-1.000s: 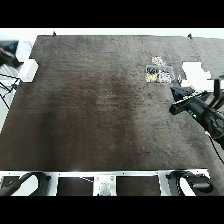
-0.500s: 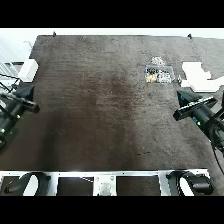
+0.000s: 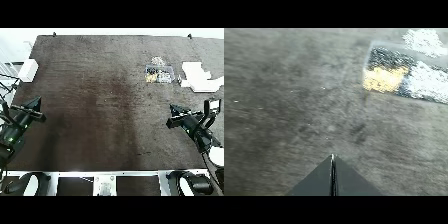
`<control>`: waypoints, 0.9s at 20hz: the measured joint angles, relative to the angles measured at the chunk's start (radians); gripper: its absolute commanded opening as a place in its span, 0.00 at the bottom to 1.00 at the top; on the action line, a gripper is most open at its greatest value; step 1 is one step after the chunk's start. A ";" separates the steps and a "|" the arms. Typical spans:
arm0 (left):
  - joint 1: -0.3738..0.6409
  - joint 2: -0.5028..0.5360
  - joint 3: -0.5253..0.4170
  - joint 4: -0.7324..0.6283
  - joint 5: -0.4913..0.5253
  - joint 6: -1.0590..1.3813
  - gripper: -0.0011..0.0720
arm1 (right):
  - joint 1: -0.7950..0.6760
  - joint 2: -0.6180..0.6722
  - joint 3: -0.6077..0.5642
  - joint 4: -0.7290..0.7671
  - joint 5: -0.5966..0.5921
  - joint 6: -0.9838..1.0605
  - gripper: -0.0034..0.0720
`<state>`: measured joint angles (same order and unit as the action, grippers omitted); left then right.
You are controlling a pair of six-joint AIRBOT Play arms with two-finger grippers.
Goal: Fold the box and place the chain.
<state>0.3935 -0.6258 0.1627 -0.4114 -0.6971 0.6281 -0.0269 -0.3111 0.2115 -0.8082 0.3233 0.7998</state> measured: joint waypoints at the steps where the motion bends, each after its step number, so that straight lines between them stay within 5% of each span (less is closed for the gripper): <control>1: 0.000 0.000 -0.002 0.001 -0.003 0.002 0.04 | 0.000 0.000 -0.007 -0.001 -0.015 -0.004 0.05; 18: 0.000 -0.001 -0.005 0.011 -0.019 -0.050 0.04 | 0.000 0.000 -0.028 -0.005 -0.062 -0.018 0.05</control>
<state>0.3935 -0.6270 0.1577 -0.4007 -0.7166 0.5777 -0.0269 -0.3111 0.1833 -0.8131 0.2615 0.7822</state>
